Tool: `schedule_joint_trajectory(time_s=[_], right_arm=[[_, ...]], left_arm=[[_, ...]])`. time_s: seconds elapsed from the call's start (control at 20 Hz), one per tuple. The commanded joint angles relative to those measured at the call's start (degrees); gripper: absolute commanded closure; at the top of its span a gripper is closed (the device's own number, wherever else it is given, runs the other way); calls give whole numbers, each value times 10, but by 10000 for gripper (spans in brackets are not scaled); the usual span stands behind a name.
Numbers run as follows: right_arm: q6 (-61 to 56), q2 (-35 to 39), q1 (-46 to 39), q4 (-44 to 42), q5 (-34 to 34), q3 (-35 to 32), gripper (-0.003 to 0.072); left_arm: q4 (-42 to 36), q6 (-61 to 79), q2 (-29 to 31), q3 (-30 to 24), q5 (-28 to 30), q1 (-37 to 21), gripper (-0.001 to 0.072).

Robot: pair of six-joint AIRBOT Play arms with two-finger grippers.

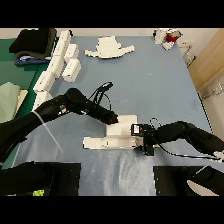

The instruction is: Fold the box.

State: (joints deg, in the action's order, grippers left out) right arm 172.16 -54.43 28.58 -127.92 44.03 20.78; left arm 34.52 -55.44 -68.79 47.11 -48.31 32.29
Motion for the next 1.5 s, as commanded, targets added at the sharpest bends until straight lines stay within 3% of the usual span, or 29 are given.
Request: schedule_joint_trajectory(time_s=[0.0, 0.15, 0.4, 0.5, 0.65, 0.7, 0.75, 0.8, 0.9, 1.1, 1.45], right_arm=[[0, 0, 0, 0, 0, 0, 173], [0, 0, 0, 0, 0, 0, 174], [0, 0, 0, 0, 0, 0, 173], [0, 0, 0, 0, 0, 0, 173], [0, 0, 0, 0, 0, 0, 173], [0, 0, 0, 0, 0, 0, 173], [0, 0, 0, 0, 0, 0, 173], [0, 0, 0, 0, 0, 0, 173], [0, 0, 0, 0, 0, 0, 173], [0, 0, 0, 0, 0, 0, 173], [0, 0, 0, 0, 0, 0, 173]], left_arm=[[85, 23, 85, 3, -38, 24, 699], [189, 23, 144, -3, -41, 100, 699], [290, -12, 190, -27, -33, 208, 700], [306, -4, 218, -52, -33, 210, 699], [308, 67, 263, -110, -38, 156, 693], [306, 80, 275, -125, -38, 132, 469], [305, 98, 285, -139, -36, 107, 43], [295, 124, 291, -151, -37, 83, 12], [262, 184, 291, -164, -38, 52, 13], [189, 369, 279, -195, -35, 44, 13], [128, 441, 213, -233, 74, 45, 13]])
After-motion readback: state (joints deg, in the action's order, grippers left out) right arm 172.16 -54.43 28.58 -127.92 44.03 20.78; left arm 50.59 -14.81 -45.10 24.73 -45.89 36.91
